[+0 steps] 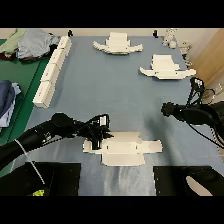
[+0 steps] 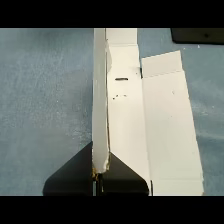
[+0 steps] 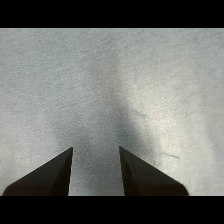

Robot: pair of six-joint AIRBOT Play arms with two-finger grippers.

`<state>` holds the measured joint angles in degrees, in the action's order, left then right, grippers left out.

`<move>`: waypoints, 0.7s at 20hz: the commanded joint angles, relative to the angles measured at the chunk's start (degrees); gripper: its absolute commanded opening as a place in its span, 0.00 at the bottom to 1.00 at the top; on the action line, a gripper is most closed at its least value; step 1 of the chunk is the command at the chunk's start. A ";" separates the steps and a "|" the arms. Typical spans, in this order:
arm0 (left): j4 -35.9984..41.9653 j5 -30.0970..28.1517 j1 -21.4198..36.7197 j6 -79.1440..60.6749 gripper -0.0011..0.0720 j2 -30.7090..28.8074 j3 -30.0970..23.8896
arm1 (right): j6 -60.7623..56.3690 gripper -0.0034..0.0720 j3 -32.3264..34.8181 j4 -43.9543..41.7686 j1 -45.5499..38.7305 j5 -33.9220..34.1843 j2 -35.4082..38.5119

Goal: Fold the box.

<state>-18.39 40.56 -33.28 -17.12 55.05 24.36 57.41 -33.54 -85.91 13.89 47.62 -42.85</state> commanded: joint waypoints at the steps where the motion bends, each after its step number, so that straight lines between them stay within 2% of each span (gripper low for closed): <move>1: -1.18 3.10 0.04 0.28 0.03 1.14 0.04 | 0.00 0.64 -0.07 0.02 0.04 -0.09 -0.04; 8: -1.18 3.43 0.04 0.26 0.03 1.42 0.04 | 0.02 0.63 -0.07 -1.90 0.04 0.02 -0.04; 9: -1.18 3.45 0.04 0.28 0.03 1.42 0.04 | 0.07 0.57 -0.07 -4.04 0.04 0.11 -0.04; 11: -1.14 3.43 0.04 0.28 0.03 1.42 0.04 | 3.21 0.12 -0.07 -10.19 0.04 1.66 0.00; 12: -1.14 3.41 0.04 0.28 0.03 1.42 0.04 | 5.18 0.05 -0.07 -13.49 0.15 3.41 0.07; 14: -1.09 3.39 0.04 0.17 0.03 1.42 0.04 | 6.82 0.05 -0.09 -17.59 0.72 10.19 0.09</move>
<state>-19.42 44.10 -33.23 -16.80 56.42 24.40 60.82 -33.58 -95.96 14.09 51.00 -42.83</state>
